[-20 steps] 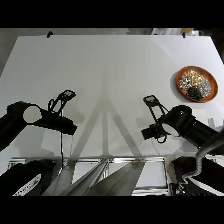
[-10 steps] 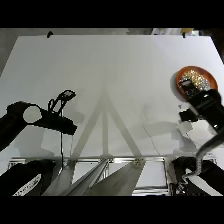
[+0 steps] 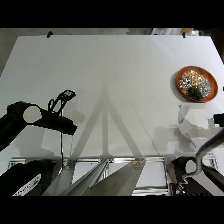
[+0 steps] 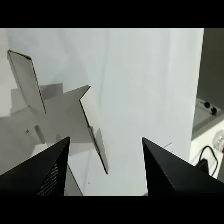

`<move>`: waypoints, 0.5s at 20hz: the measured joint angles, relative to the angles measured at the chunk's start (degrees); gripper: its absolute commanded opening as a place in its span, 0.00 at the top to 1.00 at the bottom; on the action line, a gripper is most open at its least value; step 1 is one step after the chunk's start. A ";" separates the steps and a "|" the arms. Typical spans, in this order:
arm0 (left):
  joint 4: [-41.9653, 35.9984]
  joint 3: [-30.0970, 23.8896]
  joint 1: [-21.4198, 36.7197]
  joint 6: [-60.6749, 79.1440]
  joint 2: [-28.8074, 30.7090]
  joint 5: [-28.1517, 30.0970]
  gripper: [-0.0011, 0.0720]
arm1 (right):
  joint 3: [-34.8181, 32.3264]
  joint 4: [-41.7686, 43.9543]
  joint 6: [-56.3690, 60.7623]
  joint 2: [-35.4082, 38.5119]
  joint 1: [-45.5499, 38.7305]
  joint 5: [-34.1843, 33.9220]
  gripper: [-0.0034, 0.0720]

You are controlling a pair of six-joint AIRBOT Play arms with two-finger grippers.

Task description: Fold the box and place the chain.

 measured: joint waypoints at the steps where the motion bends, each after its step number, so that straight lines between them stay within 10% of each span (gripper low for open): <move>1: 0.00 0.00 0.00 0.00 0.00 0.00 0.97 | 0.00 -0.31 -0.33 -1.29 -0.85 -0.46 0.40; 4: 0.00 0.00 0.00 0.02 0.00 0.02 0.97 | 0.00 -1.44 -0.35 -4.55 -2.16 -1.36 0.59; 6: 0.00 0.00 0.00 0.00 0.00 0.00 0.97 | 0.00 -1.73 -0.17 -6.21 -2.54 -1.07 0.94; 10: 0.00 0.00 0.00 0.00 0.00 0.00 0.97 | 0.00 -1.20 -2.40 -6.05 -0.90 1.51 0.94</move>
